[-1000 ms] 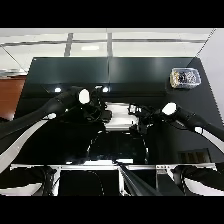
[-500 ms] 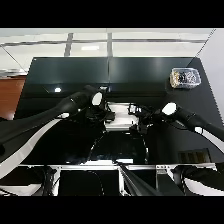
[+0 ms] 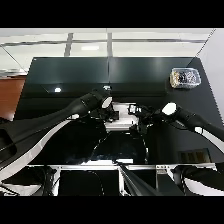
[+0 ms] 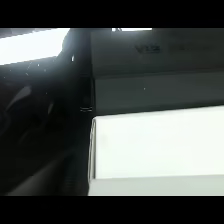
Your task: Fold the box and place the chain.
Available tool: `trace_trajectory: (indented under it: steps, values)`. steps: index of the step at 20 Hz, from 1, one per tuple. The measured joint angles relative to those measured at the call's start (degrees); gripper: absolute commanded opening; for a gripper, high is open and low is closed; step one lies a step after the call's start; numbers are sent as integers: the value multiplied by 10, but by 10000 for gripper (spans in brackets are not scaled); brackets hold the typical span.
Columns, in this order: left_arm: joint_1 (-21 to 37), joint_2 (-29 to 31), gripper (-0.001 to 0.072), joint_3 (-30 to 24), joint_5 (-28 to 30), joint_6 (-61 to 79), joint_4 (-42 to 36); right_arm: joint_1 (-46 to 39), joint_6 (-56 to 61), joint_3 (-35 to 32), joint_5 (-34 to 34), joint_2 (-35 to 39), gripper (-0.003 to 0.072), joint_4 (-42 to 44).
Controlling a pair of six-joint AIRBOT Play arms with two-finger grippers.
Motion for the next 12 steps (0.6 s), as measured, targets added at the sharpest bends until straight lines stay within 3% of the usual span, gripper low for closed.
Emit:
trace_trajectory:
  steps: [1, 2, 5, 6, 7, 8, 9, 12]
  values:
    - [-1, 0, 81, 1, 0, -10, 1, 0, 0, 0, 0, 0, 171, 0]
    - [-1, -1, 22, 2, 1, -19, 3, 0, 0, 0, 0, 0, 171, 0]
    - [-2, -1, 23, 3, 1, -31, 6, 0, 0, 0, 0, 0, 171, 0]
    - [-2, -1, 49, 3, 1, -33, 5, 0, 0, 0, 0, 0, 172, 0]
    - [-2, -1, 178, 3, 2, -35, 4, 0, 0, 0, 0, 0, 171, 0]
    - [-2, -1, 354, 3, 2, -37, 2, 0, 0, 0, 0, 0, 171, 0]
    - [-2, -1, 457, 4, 2, -38, -1, 0, 0, 0, 0, 0, 171, 0]
    - [-2, -1, 463, 5, 4, -40, -2, 0, 0, 0, 0, 0, 171, 0]
